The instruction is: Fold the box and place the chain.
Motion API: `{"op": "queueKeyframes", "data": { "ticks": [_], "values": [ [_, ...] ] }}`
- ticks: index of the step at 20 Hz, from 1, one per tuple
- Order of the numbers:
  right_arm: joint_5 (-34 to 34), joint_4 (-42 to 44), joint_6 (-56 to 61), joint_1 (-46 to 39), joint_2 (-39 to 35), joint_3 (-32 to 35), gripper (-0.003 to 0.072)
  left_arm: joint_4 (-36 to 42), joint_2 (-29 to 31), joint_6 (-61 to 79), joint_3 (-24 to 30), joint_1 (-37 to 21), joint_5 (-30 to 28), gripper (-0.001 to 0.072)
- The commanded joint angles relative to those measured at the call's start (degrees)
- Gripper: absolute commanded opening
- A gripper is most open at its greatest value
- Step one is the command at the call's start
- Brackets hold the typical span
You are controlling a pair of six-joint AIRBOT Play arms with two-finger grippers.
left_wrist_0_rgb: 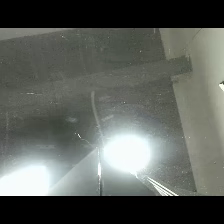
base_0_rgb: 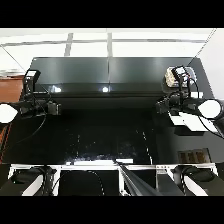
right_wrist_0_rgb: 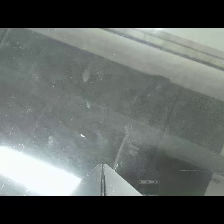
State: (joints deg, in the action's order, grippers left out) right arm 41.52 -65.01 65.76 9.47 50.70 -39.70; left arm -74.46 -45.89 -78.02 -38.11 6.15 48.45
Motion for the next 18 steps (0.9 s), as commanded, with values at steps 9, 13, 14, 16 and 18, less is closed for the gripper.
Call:
{"op": "queueKeyframes", "data": {
  "ticks": [9,13,14,16,18],
  "values": [
    [0.0,0.0,0.0,0.0,0.0,0.0,0.0015,0.0,0.0,0.0,0.0,0.0,0.0,0.0027],
    [-0.4,0.3,0.0,0.1,0.1,0.0,0.0015,0.0,0.0,0.0,0.0,0.0,0.0,0.0027],
    [-0.8,1.8,0.0,0.1,0.0,0.0,0.0015,0.0,0.0,0.0,0.0,0.0,0.0,0.0027],
    [-0.8,5.2,0.0,0.1,0.0,0.0,0.0015,0.2,0.0,0.0,0.0,0.0,-0.7,0.0026],
    [-0.6,8.3,0.1,0.1,0.0,0.0,0.0015,0.2,0.0,0.0,0.0,0.0,-1.6,0.0027]
  ]
}}
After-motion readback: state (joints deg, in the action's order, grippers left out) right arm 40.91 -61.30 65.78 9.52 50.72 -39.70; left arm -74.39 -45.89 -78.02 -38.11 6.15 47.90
